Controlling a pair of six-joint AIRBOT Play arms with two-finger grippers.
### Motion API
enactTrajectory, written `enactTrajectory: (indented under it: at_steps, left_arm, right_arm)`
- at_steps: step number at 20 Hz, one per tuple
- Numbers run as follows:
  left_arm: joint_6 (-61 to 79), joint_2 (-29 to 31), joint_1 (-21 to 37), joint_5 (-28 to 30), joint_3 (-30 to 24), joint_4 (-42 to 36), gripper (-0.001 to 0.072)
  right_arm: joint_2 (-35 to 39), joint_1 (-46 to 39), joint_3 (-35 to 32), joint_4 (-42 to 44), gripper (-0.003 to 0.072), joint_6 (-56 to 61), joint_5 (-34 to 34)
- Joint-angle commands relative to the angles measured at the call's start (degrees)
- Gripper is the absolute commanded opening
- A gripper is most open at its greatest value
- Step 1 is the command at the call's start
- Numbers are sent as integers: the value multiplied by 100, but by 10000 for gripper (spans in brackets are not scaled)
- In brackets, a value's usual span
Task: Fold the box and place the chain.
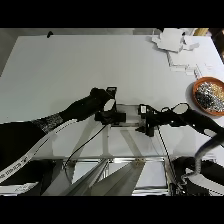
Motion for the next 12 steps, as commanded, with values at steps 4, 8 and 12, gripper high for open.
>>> enactTrajectory:
  at_steps: [4, 8, 12]
  left_arm:
    - [1368, 544, 59, -201, 2, -72, 357]
    - [2498, 1246, 271, -807, -46, -293, 357]
    - [4079, 2059, 756, -645, -599, -756, 426]
  right_arm:
    - [2, -2, 0, 0, 295, 11, 0]
    - [2, -2, 0, 0, 295, 11, 0]
    - [2, -2, 0, 0, 295, 13, 2]
